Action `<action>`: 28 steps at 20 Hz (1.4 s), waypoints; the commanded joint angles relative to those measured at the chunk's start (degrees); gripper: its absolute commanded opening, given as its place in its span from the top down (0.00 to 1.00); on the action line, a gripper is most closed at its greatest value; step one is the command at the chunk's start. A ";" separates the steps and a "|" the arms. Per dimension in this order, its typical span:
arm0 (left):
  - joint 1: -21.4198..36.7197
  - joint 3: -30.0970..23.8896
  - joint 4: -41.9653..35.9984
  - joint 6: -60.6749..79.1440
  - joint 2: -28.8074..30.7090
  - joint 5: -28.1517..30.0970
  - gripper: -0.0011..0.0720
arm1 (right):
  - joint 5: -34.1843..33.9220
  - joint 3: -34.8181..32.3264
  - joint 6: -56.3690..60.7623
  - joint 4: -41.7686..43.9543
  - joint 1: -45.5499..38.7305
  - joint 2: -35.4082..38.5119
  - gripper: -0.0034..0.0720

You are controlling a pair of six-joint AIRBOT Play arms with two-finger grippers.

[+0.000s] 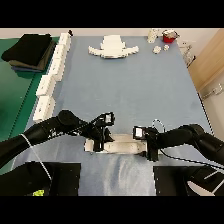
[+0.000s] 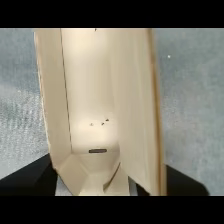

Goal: Fold the box.

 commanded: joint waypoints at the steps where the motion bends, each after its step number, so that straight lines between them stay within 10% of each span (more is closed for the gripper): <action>1: 0.04 0.04 0.02 0.02 -0.02 0.02 0.97 | -0.02 -0.02 -4.17 3.34 -1.57 -2.08 0.16; 28: 0.04 0.04 0.02 0.02 -0.02 0.02 0.97 | 5.11 -5.38 -7.34 7.56 -2.62 0.07 0.00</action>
